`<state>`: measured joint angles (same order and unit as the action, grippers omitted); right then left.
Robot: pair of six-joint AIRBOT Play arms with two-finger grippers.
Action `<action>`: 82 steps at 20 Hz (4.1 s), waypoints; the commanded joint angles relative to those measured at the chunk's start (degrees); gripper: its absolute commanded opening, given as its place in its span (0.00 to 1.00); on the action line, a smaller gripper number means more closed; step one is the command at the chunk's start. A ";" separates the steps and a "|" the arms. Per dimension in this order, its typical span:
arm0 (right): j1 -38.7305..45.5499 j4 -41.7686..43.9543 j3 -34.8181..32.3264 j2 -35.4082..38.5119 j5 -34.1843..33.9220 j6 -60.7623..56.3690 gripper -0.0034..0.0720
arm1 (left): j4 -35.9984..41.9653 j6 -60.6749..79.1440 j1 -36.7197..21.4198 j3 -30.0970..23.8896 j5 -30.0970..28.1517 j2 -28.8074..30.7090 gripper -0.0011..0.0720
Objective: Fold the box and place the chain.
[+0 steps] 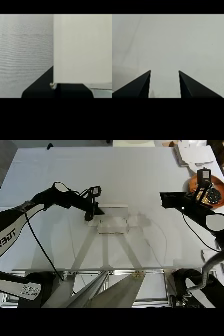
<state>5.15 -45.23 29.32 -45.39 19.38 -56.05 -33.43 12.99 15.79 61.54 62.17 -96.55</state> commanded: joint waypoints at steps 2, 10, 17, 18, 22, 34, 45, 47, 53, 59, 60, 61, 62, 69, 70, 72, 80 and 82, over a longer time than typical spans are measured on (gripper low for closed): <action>0.04 0.02 0.07 -0.04 -0.02 0.00 0.53 | -0.02 0.04 0.02 -0.02 0.00 -0.15 0.03; -0.70 0.63 3.50 0.50 17.53 10.78 0.64 | -0.02 0.07 0.02 -0.04 0.22 -0.15 0.03; -11.10 0.48 6.34 0.50 37.35 42.18 0.97 | -0.02 0.07 0.02 -0.04 0.22 -0.15 0.03; -12.96 -0.04 6.34 0.50 38.03 44.44 0.97 | -0.02 0.07 0.02 -0.04 0.22 -0.15 0.03; -18.32 -8.48 6.32 0.50 36.92 49.51 0.97 | -0.02 0.07 0.02 -0.04 0.22 -0.15 0.03; -11.89 9.70 1.95 -15.69 28.28 72.28 0.95 | -0.02 0.04 0.02 -0.04 0.22 -0.15 0.03; -9.55 18.51 1.95 -29.29 26.01 92.54 0.96 | -0.02 0.07 0.02 -0.04 0.22 -0.15 0.03; -9.55 23.43 1.95 -29.27 26.01 92.52 0.97 | -0.02 0.07 0.02 -0.04 0.20 -0.15 0.03; -9.62 27.71 1.95 -29.27 26.03 91.89 0.98 | -0.02 0.07 0.02 -0.04 0.22 -0.15 0.03; -9.62 26.88 1.95 -29.29 25.70 91.95 0.98 | -0.02 0.07 0.02 -0.04 0.22 -0.15 0.03; -9.62 26.29 1.95 -29.29 25.33 91.95 0.98 | -0.02 0.07 0.02 -0.04 0.22 -0.15 0.03; -9.62 25.79 1.95 -29.29 25.03 91.91 0.98 | -0.02 0.07 0.02 -0.04 0.22 -0.15 0.03; -9.62 25.68 1.92 -29.29 24.90 91.91 0.98 | -0.02 0.07 0.02 -0.04 0.22 -0.15 0.03; -9.77 25.55 0.48 -29.27 23.98 91.93 0.98 | -0.02 0.07 0.02 -0.02 0.20 -0.15 0.03; -10.19 25.57 0.20 -29.27 23.50 91.93 0.98 | -0.02 0.07 0.02 -0.04 0.20 -0.15 0.03; -11.52 26.60 0.07 -29.29 22.86 91.93 0.98 | -0.02 0.07 0.02 -0.04 0.20 -0.15 0.03; -14.01 27.98 0.07 -29.27 13.99 78.07 0.98 | -0.02 0.07 0.02 -0.04 0.22 -0.15 0.03; -14.01 27.98 0.07 -29.27 14.03 75.12 0.98 | -0.02 0.07 0.02 -0.04 0.22 -0.15 0.03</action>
<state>-8.64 -17.45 29.41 -74.63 35.38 25.36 -33.45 13.04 15.79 61.52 62.37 -96.66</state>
